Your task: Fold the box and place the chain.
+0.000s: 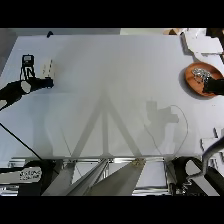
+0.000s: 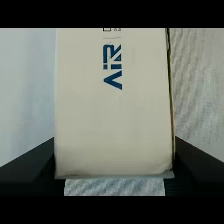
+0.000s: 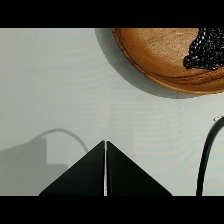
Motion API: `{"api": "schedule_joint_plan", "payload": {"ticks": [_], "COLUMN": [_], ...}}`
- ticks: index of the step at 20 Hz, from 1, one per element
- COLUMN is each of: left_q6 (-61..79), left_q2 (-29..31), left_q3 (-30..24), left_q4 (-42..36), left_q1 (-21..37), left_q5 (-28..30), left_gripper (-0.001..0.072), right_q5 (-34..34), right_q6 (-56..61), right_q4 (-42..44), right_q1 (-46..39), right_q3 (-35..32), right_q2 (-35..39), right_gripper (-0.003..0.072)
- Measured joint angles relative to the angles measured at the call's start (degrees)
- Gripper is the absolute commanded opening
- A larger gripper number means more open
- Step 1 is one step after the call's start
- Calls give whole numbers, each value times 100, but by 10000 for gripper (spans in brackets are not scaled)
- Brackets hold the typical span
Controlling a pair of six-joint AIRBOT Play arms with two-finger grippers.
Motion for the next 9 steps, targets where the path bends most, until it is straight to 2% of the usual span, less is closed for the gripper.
{"api": "schedule_joint_plan", "payload": {"ticks": [1, 5, 9], "left_q6": [85, 391, 542], "left_q2": [-33, 46, 533], "left_q3": [2, -2, -2], "left_q4": [35, 90, 118], "left_q1": [0, -2, -2], "left_q5": [-22, -243, -302], "left_gripper": [701, 703, 702], "right_q5": [0, 0, 0], "right_q6": [0, -2, 0], "right_q4": [0, 0, 0], "right_q1": [0, 0, 0], "right_q3": [0, 0, 0], "right_q2": [0, 0, 0], "right_gripper": [12, 12, 12]}}
